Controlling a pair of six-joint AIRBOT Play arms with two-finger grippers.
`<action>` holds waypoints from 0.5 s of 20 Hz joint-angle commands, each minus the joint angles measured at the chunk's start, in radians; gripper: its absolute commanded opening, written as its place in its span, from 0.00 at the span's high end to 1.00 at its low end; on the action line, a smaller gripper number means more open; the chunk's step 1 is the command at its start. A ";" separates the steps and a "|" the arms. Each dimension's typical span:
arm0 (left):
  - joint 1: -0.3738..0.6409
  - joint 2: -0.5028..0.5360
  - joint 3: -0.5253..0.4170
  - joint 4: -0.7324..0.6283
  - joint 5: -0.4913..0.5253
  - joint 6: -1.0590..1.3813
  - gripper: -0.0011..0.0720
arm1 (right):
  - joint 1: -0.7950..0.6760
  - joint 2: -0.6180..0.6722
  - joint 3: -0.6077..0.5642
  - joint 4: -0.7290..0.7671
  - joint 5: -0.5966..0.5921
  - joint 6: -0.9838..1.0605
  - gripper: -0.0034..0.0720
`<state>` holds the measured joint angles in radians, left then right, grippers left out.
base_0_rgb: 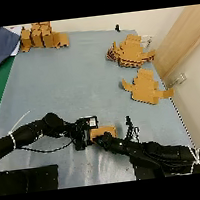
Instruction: Fold the box.
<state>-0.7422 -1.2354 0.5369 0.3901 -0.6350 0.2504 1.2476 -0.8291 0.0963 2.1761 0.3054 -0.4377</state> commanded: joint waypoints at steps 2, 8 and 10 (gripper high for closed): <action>0.000 0.000 0.000 -0.001 0.000 -0.001 0.40 | 0.000 -0.012 0.000 0.002 -0.003 0.003 0.95; 0.000 0.000 0.000 -0.001 0.000 -0.001 0.40 | 0.001 0.002 0.004 -0.026 0.037 -0.002 0.95; 0.000 0.000 0.000 -0.001 0.000 -0.001 0.40 | 0.001 0.045 0.013 -0.025 0.038 -0.040 0.95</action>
